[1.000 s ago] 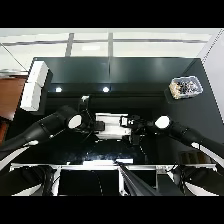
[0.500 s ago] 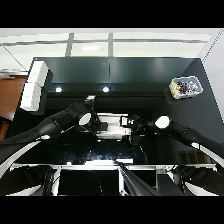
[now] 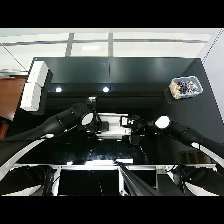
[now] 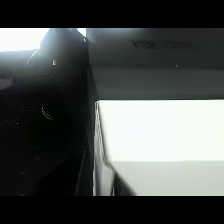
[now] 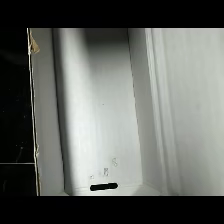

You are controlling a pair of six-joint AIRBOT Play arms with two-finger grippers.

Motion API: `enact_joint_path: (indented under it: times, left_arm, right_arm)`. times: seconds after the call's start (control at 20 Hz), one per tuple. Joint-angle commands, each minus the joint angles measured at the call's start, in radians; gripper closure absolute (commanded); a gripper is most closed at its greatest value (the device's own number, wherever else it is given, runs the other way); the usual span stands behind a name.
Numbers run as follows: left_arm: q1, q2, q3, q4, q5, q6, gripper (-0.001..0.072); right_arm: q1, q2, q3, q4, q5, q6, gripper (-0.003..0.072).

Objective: Fold the box and place the chain.

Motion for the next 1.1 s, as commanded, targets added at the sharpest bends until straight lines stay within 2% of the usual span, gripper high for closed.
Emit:
enact_joint_path:
  times: [0.0, 0.25, 0.35, 0.5, 0.8, 0.9, 1.05]
  left_arm:
    - [0.0, -0.008, 0.004, -0.004, 0.012, -0.002, 0.0494]
    - [0.0, -0.009, 0.004, -0.003, 0.019, -0.013, 0.0494]
    - [0.0, -0.009, 0.004, -0.004, 0.023, -0.02, 0.0606]
    - [0.0, -0.013, 0.004, -0.004, 0.022, -0.02, 0.0679]
    - [0.0, -0.022, 0.015, 0.003, -0.013, -0.02, 0.0661]
    - [0.0, -0.022, 0.027, 0.005, -0.012, -0.02, 0.0543]
    - [0.0, -0.022, 0.037, 0.005, -0.011, -0.02, 0.0521]
  right_arm:
    - [0.001, 0.0, 0.001, 0.0, 0.0, 0.0, 0.0164]
    - [0.001, 0.0, 0.001, 0.0, 0.0, 0.0, 0.0164]
    - [0.001, 0.0, 0.001, 0.0, 0.0, 0.0, 0.0164]
    - [0.001, 0.0, 0.001, 0.0, 0.0, 0.0, 0.0164]
    - [0.001, 0.0, 0.001, 0.0, 0.0, 0.0, 0.0164]
    - [0.001, 0.0, 0.001, 0.0, 0.0, 0.0, 0.0164]
    - [0.001, 0.0, 0.001, 0.0, 0.0, 0.0, 0.0164]
